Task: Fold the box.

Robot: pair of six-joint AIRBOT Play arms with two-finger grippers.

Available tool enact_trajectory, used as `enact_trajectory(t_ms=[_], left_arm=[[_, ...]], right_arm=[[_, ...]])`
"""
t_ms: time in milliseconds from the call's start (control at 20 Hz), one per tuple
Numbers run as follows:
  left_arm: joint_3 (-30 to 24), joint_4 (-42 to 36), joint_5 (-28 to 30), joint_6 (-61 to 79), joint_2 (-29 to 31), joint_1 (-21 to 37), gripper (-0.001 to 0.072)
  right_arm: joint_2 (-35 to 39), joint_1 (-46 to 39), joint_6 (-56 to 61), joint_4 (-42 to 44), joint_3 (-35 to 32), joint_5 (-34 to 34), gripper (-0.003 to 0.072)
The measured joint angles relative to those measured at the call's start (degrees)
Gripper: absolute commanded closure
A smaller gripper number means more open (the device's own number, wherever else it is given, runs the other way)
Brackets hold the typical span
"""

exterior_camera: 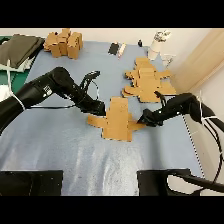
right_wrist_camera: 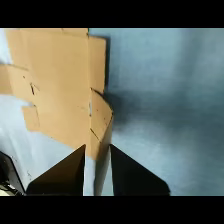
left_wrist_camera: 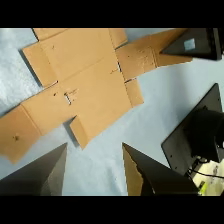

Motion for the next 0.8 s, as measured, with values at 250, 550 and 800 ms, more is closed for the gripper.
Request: enact_trajectory(t_ms=[250,550,800], left_arm=[[0.0,0.04,-4.5,0.55,0.0,2.71,0.0187],[0.0,-0.02,-7.19,3.1,0.0,3.52,0.0186],[-1.99,-1.66,-6.29,8.15,0.0,7.34,0.0185]], right_arm=[[0.35,3.5,1.77,-0.02,-2.54,2.08,0.0462],[-0.59,5.9,-0.57,0.59,-3.08,7.34,0.0686],[0.96,12.37,-9.29,1.84,-4.09,14.14,0.0687]])
